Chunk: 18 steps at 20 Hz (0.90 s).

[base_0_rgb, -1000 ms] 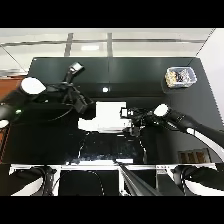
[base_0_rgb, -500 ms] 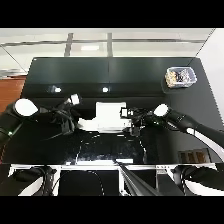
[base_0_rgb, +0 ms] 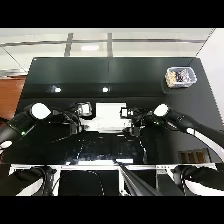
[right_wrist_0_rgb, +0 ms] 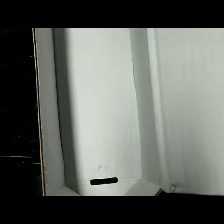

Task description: Fold the box and place the chain.

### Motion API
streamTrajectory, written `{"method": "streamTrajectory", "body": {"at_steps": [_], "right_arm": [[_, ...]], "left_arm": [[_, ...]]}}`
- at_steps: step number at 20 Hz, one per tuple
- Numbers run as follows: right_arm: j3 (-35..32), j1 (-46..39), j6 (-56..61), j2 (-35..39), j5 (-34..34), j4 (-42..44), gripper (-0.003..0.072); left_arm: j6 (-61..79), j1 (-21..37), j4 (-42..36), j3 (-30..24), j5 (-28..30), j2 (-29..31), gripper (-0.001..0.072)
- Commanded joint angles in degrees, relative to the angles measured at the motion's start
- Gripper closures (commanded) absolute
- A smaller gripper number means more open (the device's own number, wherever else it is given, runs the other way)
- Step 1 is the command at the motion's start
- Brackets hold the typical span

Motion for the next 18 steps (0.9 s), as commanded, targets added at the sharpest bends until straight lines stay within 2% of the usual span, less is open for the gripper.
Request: {"method": "streamTrajectory", "body": {"at_steps": [1, 6, 7, 9, 11, 16, 18], "right_arm": [[0.0, 0.0, 0.0, 0.0, 0.0, 0.0, 0.0445], [0.0, 0.0, 0.0, 0.0, 0.0, 0.0, 0.0445], [0.0, 0.0, 0.0, 0.0, 0.0, 0.0, 0.0445], [0.0, 0.0, 0.0, 0.0, 0.0, 0.0, 0.0445], [0.0, 0.0, 0.0, 0.0, 0.0, 0.0, 0.0445], [0.0, 0.0, 0.0, 0.0, 0.0, 0.0, 0.0445], [0.0, 0.0, 0.0, 0.0, 0.0, 0.0, 0.0446]], "left_arm": [[3.4, -0.6, -2.5, 0.0, 0.6, -3.1, 0.0001], [7.0, -4.7, -5.1, 0.0, 0.8, -5.2, 0.0022], [7.0, -5.2, -5.5, 0.0, 0.8, -5.3, 0.0088], [7.1, -5.3, -6.0, 0.0, 0.9, -5.5, 0.0325], [7.1, -5.2, -5.9, 0.0, 1.0, -5.5, 0.0491], [7.1, -5.3, -6.7, 0.0, 1.3, -5.6, 0.0493], [7.1, -5.3, -9.9, 0.0, 1.8, -5.9, 0.0493]]}}
